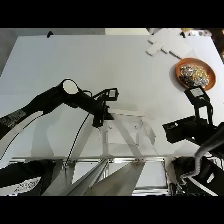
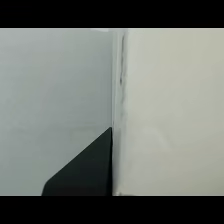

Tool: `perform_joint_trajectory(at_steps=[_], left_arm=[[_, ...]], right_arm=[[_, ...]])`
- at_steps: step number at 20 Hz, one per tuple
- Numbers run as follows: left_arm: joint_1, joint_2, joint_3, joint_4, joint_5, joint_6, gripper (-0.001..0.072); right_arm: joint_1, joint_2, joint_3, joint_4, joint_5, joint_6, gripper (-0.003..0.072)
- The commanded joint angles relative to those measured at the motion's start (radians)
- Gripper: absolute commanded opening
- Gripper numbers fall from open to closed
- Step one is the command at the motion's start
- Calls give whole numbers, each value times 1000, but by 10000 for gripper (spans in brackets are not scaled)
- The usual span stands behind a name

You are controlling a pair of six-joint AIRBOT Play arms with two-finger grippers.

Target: Fold the box and place the chain.

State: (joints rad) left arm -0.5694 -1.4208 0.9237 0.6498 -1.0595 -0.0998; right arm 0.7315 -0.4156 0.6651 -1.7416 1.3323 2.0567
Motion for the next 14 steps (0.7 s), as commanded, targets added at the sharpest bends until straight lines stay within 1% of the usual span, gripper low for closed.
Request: perform_joint_trajectory(at_steps=[1, 6, 14], left_arm=[[-43, -20, -23, -48, 115, 99, 2], [-43, -85, -23, -59, 154, 126, 4], [-43, -154, -23, -101, 227, 127, 4]], right_arm=[[0, 31, -1, -5, 9, 3, 514], [0, 31, -2, -3, -62, 3, 514], [0, 30, -3, -4, -65, 3, 514]])
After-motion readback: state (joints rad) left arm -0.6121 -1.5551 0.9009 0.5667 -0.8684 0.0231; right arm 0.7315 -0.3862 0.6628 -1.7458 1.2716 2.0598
